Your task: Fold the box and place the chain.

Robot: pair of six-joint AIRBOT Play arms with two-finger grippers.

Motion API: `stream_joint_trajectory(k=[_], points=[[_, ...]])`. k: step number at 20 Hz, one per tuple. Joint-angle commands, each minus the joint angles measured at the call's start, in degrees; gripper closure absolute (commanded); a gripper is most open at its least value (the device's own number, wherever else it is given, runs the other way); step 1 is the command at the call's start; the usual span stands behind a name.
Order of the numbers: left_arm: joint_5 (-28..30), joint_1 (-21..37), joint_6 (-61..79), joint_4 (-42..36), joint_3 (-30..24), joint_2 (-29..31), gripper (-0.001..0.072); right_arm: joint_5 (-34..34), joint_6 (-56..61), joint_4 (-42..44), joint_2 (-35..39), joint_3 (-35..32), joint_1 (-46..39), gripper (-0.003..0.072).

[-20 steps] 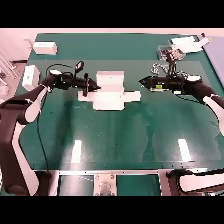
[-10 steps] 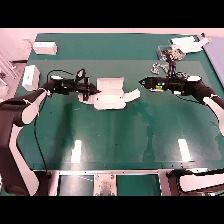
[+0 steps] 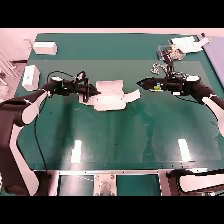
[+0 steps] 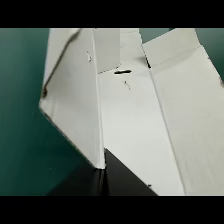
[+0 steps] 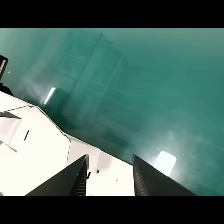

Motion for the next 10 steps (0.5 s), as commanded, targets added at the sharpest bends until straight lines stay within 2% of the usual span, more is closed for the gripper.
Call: stream_joint_trajectory(k=[1,5,10], points=[[-0.9,0.0,0.5,0.1,0.0,-0.9,0.0687,0.2,-0.4,0.0,0.0,0.0,0.2,0.0339],[-1.2,0.0,0.7,-0.3,0.5,-0.9,0.0686,-0.1,-0.6,0.0,0.0,0.0,0.2,0.0339],[1.5,0.0,0.5,-1.4,0.4,-0.9,0.0685,-2.6,-6.6,0.0,0.0,0.0,-0.1,0.0338]])
